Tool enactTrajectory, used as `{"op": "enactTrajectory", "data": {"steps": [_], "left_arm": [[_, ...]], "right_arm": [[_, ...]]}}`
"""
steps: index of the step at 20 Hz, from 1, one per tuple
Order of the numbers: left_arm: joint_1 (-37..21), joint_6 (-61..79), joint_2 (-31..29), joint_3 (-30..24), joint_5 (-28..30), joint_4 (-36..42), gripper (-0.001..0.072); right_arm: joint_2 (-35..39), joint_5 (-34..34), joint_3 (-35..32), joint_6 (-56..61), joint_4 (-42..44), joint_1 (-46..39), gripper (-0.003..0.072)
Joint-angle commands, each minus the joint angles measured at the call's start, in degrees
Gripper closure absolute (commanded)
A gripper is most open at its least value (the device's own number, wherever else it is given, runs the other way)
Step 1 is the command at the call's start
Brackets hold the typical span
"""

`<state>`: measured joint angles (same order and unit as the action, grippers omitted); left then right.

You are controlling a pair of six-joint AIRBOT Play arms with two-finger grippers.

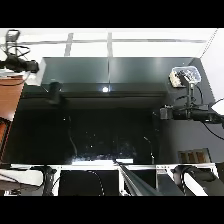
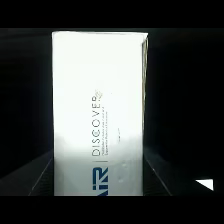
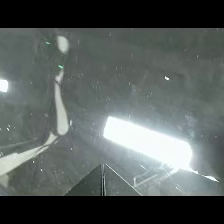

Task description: Fold the box and place the chain.

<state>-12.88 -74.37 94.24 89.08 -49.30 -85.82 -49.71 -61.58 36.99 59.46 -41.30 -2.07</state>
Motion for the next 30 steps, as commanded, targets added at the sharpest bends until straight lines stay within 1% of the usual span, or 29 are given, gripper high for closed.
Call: {"op": "enactTrajectory", "data": {"steps": [1,3,5,7,8,9,10,12,13,14,15,16,17,19,21,22,24,25,27,28,29,30], "left_arm": [[-5.8,-0.3,11.0,11.0,0.5,1.3,0.0431],[-6.1,-0.2,15.8,14.8,1.3,1.2,0.0431],[-5.9,-0.2,19.8,17.3,0.9,2.2,0.0431],[-5.6,0.1,22.2,18.7,0.7,6.8,0.0431],[-5.4,0.9,22.4,18.9,0.8,8.6,0.0402],[-5.1,0.9,22.1,20.0,0.0,8.7,0.0225],[-4.9,0.7,21.8,22.4,-1.7,8.3,-0.0003],[-4.7,0.2,21.0,30.9,-8.9,7.8,-0.0004],[-4.7,-2.5,19.9,34.6,-11.4,7.3,-0.0002],[-4.6,-6.4,17.4,36.0,-12.9,7.4,0.001],[-4.5,-9.9,14.0,34.9,-13.9,7.5,0.0212],[-4.4,-11.6,9.6,31.6,-14.4,8.1,0.0652],[-4.2,-11.2,4.9,26.7,-13.9,9.9,0.0683],[-3.4,-10.9,-5.0,16.5,-14.3,16.1,0.0683],[-0.7,-6.8,-15.8,5.7,-13.0,20.9,0.0684],[1.9,-4.9,-21.5,-0.6,-11.1,20.4,0.0684],[8.2,-3.3,-32.4,-15.5,-6.9,16.3,0.0684],[11.5,-3.4,-37.3,-24.0,-4.4,14.0,0.0684],[16.5,-3.4,-44.8,-38.8,-1.1,10.1,0.0683],[17.9,-4.0,-47.6,-43.8,-0.4,8.3,0.0683],[18.3,-5.6,-50.0,-47.5,-0.2,7.8,0.0683],[18.2,-6.7,-52.0,-50.0,0.0,7.8,0.0682]], "right_arm": [[0.0,1.8,0.0,1.1,0.7,0.0,0.0669],[0.0,3.6,0.0,4.4,0.8,0.0,0.0669],[0.0,4.6,0.0,6.2,0.8,0.0,0.0669],[0.0,4.9,0.0,6.2,0.7,0.0,0.0669],[0.0,4.9,0.0,6.2,0.7,0.0,0.0669],[0.0,4.9,0.0,6.2,0.7,0.0,0.0669],[0.0,4.9,0.0,6.2,0.7,0.0,0.0669],[0.0,4.9,0.0,6.2,0.7,0.0,0.0669],[0.0,4.9,0.0,6.1,0.7,0.0,0.0669],[0.0,5.5,0.0,6.1,0.5,0.0,0.0669],[0.0,6.4,0.0,6.0,0.5,0.0,0.0669],[0.0,7.2,0.0,5.0,0.5,0.2,0.0669],[0.0,8.3,0.0,3.4,0.6,0.8,0.0669],[0.0,12.4,0.0,-0.6,0.0,3.0,0.0669],[0.0,18.6,0.0,-0.9,-3.6,4.8,0.0669],[-0.2,21.5,0.0,-0.8,-6.7,5.1,0.0669],[-1.7,25.7,0.0,-0.8,-13.2,5.0,0.0669],[-2.6,27.0,0.0,-0.8,-15.5,5.0,0.0669],[-3.9,27.3,0.0,-0.8,-16.4,4.9,0.0668],[-3.9,27.3,0.0,-0.8,-16.3,4.9,0.0669],[-3.9,27.3,0.0,-0.8,-16.3,4.9,0.0669],[-3.9,27.3,0.0,-0.8,-16.3,4.9,0.0669]]}}
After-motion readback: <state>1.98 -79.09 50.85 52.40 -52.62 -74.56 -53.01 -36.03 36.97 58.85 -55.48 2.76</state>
